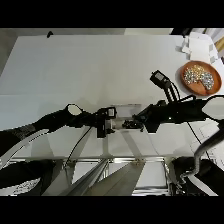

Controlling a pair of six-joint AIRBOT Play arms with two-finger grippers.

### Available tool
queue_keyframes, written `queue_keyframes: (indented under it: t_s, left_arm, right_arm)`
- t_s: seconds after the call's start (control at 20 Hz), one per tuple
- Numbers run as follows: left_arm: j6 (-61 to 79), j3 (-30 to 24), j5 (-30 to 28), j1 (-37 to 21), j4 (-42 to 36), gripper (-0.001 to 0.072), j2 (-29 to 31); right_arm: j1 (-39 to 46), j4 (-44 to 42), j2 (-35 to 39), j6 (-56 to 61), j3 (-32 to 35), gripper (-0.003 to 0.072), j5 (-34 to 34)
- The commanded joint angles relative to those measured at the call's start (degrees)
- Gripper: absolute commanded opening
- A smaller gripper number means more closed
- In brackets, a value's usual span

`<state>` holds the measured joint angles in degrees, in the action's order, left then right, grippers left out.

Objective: Fold the box and place the chain.

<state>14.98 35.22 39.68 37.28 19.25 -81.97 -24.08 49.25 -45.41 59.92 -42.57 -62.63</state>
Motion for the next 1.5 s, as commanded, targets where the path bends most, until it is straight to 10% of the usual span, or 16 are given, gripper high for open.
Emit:
queue_keyframes:
  t_s: [0.0,1.45]
  left_arm:
    - [0.02,0.0,-0.02,-0.04,0.02,0.0031,0.02]
    - [0.02,0.0,0.0,-0.04,0.02,0.0031,0.02]
  right_arm:
    - [-4.48,-0.33,-0.24,-0.44,-0.02,0.001,6.1]
    - [-5.99,0.48,-18.91,-3.45,0.02,0.0011,5.79]
